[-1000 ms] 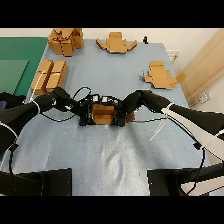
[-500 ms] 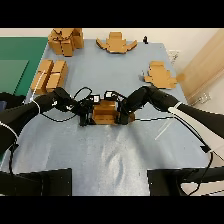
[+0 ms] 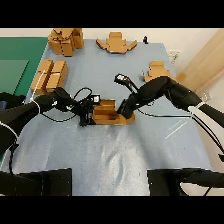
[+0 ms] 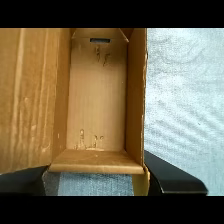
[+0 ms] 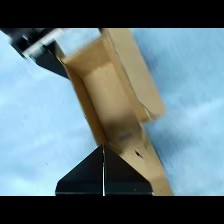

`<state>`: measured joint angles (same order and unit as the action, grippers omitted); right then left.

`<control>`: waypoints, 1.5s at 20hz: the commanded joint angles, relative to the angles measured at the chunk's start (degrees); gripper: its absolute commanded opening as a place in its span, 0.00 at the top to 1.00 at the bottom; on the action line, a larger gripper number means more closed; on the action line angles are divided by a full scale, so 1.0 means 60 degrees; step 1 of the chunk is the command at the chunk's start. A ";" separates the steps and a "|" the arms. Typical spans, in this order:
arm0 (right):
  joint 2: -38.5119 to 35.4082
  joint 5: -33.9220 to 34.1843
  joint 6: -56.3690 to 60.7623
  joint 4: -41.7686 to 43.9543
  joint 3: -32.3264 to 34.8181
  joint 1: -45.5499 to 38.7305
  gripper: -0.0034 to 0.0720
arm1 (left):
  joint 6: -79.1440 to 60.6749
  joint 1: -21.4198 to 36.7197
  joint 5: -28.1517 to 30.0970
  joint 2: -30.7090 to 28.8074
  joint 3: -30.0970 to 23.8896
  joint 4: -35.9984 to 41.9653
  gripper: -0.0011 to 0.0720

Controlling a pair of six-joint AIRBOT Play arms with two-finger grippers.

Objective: Fold the box.

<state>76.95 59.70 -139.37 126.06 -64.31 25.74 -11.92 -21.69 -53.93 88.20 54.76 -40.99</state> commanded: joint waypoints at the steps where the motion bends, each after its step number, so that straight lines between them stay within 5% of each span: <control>1: 0.0313 -0.1508 -0.0204 0.0994 -0.0149 0.0831 0.95 | -0.0007 0.0004 0.0007 0.0000 0.0000 -0.0022 0.76; 6: 0.2772 -0.2849 0.1286 0.0142 -0.2532 0.0812 0.95 | -0.0011 0.0000 -0.0004 0.0000 0.0000 -0.0022 0.76; 12: 0.5850 0.2087 0.2736 0.0397 -0.5242 0.0138 0.95 | -0.0040 0.0000 0.0007 0.0000 0.0000 -0.0022 0.76; 21: 0.5049 0.2922 0.2728 0.0437 -0.6160 -0.0062 0.95 | -0.0036 0.0004 0.0073 0.0000 0.0000 -0.0025 0.76; 24: 0.3166 0.3144 0.2426 0.0291 -0.5049 -0.0492 0.95 | -0.0036 0.0004 0.0069 0.0000 0.0000 -0.0025 0.76; 26: 0.1319 0.2594 0.1402 0.0069 -0.2936 -0.0769 0.95 | -0.0036 0.0004 0.0098 0.0000 0.0000 -0.0025 0.76; 30: -0.2218 -0.1854 -0.1657 -0.1151 0.2605 -0.0583 0.95 | -0.0033 0.0004 0.0175 0.0000 0.0000 -0.0025 0.76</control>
<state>76.40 65.87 -136.51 124.51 -67.55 22.06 -12.10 -21.71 -53.43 88.20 54.76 -41.15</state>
